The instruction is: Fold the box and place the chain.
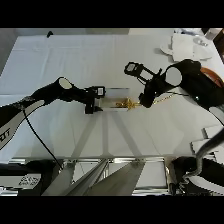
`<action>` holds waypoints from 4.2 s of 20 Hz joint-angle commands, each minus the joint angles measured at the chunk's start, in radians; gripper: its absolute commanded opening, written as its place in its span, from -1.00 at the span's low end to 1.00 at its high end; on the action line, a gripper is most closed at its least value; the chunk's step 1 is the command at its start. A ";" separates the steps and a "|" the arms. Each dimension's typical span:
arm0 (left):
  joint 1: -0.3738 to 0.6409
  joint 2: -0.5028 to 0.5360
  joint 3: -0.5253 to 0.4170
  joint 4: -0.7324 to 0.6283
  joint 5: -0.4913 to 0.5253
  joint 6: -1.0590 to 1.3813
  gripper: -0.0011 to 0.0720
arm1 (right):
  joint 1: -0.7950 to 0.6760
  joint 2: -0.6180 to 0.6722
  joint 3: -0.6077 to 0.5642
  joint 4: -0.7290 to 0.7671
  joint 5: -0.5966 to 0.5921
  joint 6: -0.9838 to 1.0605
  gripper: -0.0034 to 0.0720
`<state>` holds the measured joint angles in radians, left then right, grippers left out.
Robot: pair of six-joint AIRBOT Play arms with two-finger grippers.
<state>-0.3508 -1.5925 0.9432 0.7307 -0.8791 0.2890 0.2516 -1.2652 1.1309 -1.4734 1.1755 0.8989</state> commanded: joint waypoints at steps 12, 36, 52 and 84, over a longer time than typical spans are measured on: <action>0.000 0.000 0.000 0.000 0.000 0.000 -0.22 | -0.109 -0.295 -0.001 0.136 -0.110 -0.463 0.51; 0.000 0.000 0.000 0.000 0.000 0.000 -0.22 | 0.002 -0.119 -0.027 0.131 -0.141 -0.259 -0.88; 0.000 0.000 0.000 0.000 0.000 0.000 -0.22 | 0.135 -0.013 -0.027 0.588 -0.432 -0.237 -0.89; 0.000 0.000 0.000 0.000 0.000 0.000 -0.22 | -0.135 -0.266 -0.103 0.476 -0.169 -0.907 0.65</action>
<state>-0.3508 -1.5925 0.9432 0.7303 -0.8791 0.2893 0.1261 -1.4315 1.0325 -1.0843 1.0149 0.1486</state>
